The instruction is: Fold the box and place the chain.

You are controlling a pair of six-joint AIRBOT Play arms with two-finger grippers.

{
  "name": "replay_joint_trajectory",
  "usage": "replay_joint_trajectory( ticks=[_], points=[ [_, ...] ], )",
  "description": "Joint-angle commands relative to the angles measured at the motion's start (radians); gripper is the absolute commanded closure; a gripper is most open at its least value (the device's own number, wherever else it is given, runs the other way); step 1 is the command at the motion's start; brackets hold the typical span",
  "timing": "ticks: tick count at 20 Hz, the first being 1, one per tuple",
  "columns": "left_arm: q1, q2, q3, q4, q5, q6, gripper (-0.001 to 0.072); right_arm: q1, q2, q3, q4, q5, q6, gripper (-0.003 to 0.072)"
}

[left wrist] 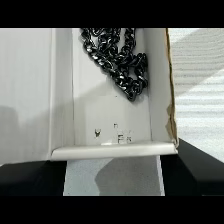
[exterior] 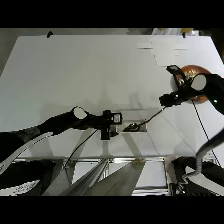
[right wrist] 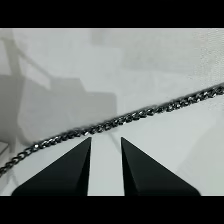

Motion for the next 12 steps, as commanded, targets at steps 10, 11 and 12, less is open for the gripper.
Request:
replay_joint_trajectory(
  ticks=[10,11,12],
  points=[
    [0.000,0.001,0.000,0.000,0.000,0.000,0.0500,0.048,-0.145,-0.038,-0.124,-0.039,0.059,0.0368],
    [0.000,0.001,0.000,0.000,0.000,0.000,0.0500,0.048,-0.148,-0.047,-0.121,-0.055,0.059,0.0369],
    [0.000,0.001,0.000,0.000,0.000,0.000,0.0500,0.048,-0.148,-0.054,-0.121,-0.067,0.059,0.0369]
  ],
)
